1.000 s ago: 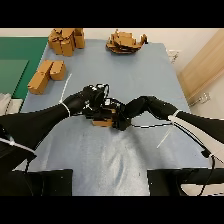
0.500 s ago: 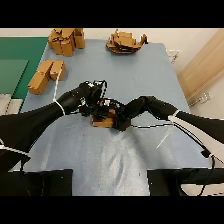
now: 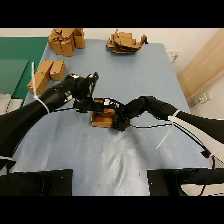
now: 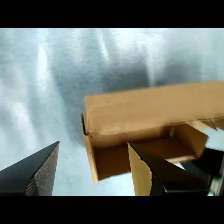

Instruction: Fold the box.

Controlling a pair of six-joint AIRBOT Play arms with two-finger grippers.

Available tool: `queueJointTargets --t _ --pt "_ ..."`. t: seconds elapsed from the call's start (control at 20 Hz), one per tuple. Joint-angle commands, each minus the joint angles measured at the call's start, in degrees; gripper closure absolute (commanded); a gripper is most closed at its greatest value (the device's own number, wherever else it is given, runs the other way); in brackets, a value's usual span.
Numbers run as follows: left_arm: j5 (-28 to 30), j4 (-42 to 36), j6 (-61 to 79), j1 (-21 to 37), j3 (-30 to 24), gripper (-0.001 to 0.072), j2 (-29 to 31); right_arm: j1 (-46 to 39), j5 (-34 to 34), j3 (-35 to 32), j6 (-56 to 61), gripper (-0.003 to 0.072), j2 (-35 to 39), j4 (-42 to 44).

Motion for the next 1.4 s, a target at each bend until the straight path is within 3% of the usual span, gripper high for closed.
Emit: queueJointTargets --t 0.0,0.2,0.3,0.4,0.6,0.7,0.85,1.05,1.35 --pt "0.6 -9.6 10.9 6.0 -4.3 0.0054 3.7 -0.1 -0.1 0.0 0.0 0.0682 0.0 -0.4" --pt "-3.2 -21.6 31.8 16.8 -9.6 0.0055 6.1 -0.1 -0.1 0.0 0.0 0.0682 0.0 -0.4" --pt "-8.2 -25.9 50.7 22.8 -10.9 0.0054 6.1 -0.1 -0.1 0.0 0.0 0.0682 0.0 -0.4" --pt "-14.8 -35.3 69.7 30.1 -11.4 0.0054 5.2 0.0 -0.1 0.0 0.0 0.0682 0.0 -0.4" --pt "-30.5 -64.1 92.2 45.4 -10.9 0.0054 -1.8 0.0 -0.2 -0.1 0.0 0.0682 0.0 -0.2" --pt "-31.2 -65.1 96.3 48.7 -10.0 0.0056 -7.5 -0.1 -0.1 -0.1 0.0 0.0682 0.0 -0.2" --pt "-24.2 -58.5 113.4 47.2 -10.0 0.0057 -11.3 0.0 -0.1 -0.1 0.0 0.0682 0.0 -0.2" --pt "-11.8 -48.9 123.8 38.1 -10.0 0.0053 -10.1 0.0 -0.2 -0.1 0.0 0.0682 0.0 -0.2" --pt "-8.5 -40.4 125.0 27.5 -9.9 0.0053 -10.0 0.0 -0.1 -0.1 0.0 0.0682 0.0 -0.2"
